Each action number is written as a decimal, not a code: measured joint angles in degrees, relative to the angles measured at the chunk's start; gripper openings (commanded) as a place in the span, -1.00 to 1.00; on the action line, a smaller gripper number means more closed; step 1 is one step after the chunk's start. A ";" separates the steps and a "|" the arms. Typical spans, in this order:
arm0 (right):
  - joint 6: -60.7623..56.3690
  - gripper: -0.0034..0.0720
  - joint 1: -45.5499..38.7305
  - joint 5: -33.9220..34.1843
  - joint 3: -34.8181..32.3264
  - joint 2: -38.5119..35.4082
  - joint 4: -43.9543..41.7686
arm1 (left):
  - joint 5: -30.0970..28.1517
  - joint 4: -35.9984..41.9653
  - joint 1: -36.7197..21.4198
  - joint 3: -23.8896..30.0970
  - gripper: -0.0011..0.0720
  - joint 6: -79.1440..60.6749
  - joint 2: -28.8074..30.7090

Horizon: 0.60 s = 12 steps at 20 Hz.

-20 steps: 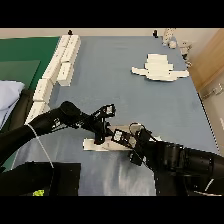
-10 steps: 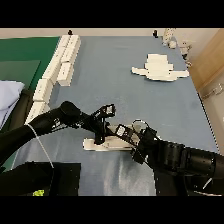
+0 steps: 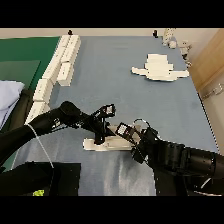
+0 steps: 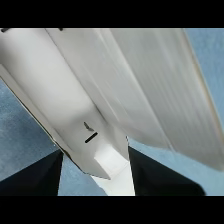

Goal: Fold the box.

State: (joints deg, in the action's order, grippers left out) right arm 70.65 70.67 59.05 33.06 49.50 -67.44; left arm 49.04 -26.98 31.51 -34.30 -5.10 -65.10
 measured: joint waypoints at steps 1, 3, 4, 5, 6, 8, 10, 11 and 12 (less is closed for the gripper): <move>-0.13 1.00 0.00 0.17 0.00 0.00 0.26 | 0.02 0.02 -0.02 0.00 -0.93 0.00 0.00; -0.15 1.00 -0.31 0.09 0.00 -0.09 0.68 | 0.02 0.00 -0.02 0.00 -0.93 0.00 0.00; -0.13 1.00 -0.70 -0.20 -0.13 -0.26 0.85 | 0.02 0.00 0.00 0.00 -0.93 0.00 0.00; 0.13 1.00 -1.14 -0.55 -0.26 -0.52 0.85 | 0.02 0.02 -0.02 0.00 -0.93 0.00 0.00; 1.31 1.00 -1.81 -1.27 -0.55 -0.98 0.81 | -0.07 0.00 -0.02 -0.04 -0.93 0.00 0.00; 5.38 1.00 -3.89 -3.28 -1.29 -1.99 -0.68 | -0.07 0.02 -0.02 0.00 -0.93 0.00 0.00; 12.61 1.00 -7.23 -5.73 -2.19 -2.69 -4.76 | 0.00 0.02 -0.02 0.00 -0.93 0.00 0.00; 17.70 1.00 -9.49 -6.88 -2.64 -2.93 -8.02 | 0.02 0.02 -0.02 0.00 -0.93 0.00 0.00; 23.08 1.00 -11.82 -7.74 -3.06 -3.08 -11.52 | 0.04 0.02 0.00 0.02 -0.93 0.00 0.00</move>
